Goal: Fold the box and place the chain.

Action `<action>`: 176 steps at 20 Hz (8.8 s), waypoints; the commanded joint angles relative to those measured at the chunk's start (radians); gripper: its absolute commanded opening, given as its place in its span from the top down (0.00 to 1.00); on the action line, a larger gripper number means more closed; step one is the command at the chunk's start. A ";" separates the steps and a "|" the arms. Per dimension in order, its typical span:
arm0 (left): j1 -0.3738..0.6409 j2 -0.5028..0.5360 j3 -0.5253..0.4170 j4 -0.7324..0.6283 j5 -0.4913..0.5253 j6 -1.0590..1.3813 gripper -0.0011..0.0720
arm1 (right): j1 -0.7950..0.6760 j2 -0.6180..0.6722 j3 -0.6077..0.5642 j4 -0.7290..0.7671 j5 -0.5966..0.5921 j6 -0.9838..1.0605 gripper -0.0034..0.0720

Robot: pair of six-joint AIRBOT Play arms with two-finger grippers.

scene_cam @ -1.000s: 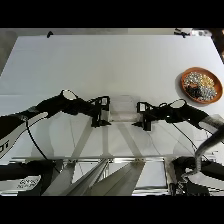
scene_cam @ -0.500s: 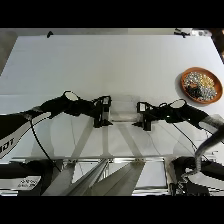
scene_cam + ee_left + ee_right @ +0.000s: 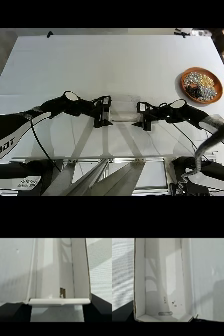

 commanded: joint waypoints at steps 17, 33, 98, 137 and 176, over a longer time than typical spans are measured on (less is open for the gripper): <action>0.000 -0.001 0.000 0.000 -0.003 -0.001 0.61 | 0.000 0.001 0.000 0.003 0.027 0.001 0.50; 0.000 -0.001 0.000 0.000 -0.003 -0.001 0.61 | 0.000 0.001 0.000 0.034 0.069 0.000 0.01; 0.029 0.118 0.000 0.307 0.062 -0.367 0.03 | 0.000 0.511 0.000 -0.026 0.073 0.272 0.94; 0.037 0.048 0.000 0.135 0.042 -0.188 0.46 | 0.204 0.203 0.000 0.050 -0.515 0.759 0.95; 0.037 0.048 -0.001 0.135 0.042 -0.188 0.46 | 0.166 0.145 0.147 -0.459 -0.026 0.567 0.57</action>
